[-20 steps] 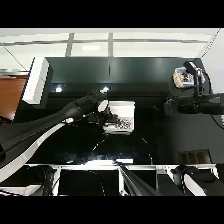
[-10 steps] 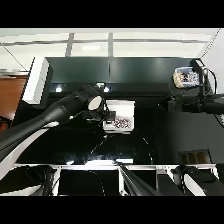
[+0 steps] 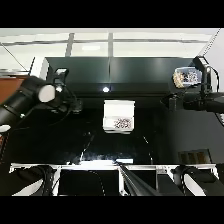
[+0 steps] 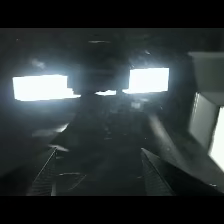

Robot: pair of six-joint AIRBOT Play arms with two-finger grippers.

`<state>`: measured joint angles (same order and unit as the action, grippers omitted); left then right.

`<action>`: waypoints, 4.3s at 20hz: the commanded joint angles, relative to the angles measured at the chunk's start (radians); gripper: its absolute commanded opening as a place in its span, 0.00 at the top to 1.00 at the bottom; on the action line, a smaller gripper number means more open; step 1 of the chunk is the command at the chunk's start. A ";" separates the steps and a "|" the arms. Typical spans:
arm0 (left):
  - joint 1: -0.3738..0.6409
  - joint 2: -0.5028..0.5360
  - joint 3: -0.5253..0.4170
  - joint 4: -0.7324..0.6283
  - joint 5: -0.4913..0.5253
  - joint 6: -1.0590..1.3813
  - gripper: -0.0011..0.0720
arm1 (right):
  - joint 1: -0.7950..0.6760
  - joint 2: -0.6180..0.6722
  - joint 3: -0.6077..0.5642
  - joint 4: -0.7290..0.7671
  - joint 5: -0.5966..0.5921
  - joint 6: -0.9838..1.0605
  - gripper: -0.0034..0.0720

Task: Fold the box and place the chain.

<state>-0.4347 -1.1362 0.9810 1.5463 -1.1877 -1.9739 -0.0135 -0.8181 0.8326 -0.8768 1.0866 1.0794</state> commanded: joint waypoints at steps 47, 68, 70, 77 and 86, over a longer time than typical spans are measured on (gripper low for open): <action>0.029 -0.317 -0.211 -1.004 0.269 2.183 0.22 | 0.057 -0.033 -0.074 -0.014 -0.163 0.001 0.54; 0.029 -0.317 -0.211 -0.978 0.272 2.183 0.22 | 0.270 -0.580 0.273 0.110 0.202 -0.462 0.13; 0.029 -0.317 -0.211 -0.978 0.272 2.183 0.22 | 0.291 -0.565 0.227 0.110 0.182 -0.492 0.13; 0.029 -0.317 -0.211 -0.978 0.271 2.183 0.22 | 0.313 -0.539 0.212 0.089 0.166 -0.648 0.13; 0.029 -0.317 -0.211 -0.978 0.264 2.183 0.22 | 0.391 -0.534 0.210 0.006 0.140 -0.638 0.19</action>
<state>-0.4053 -1.4528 0.7696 0.5678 -0.9176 0.2089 0.3618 -1.3563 1.0447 -0.8356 1.2350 0.4309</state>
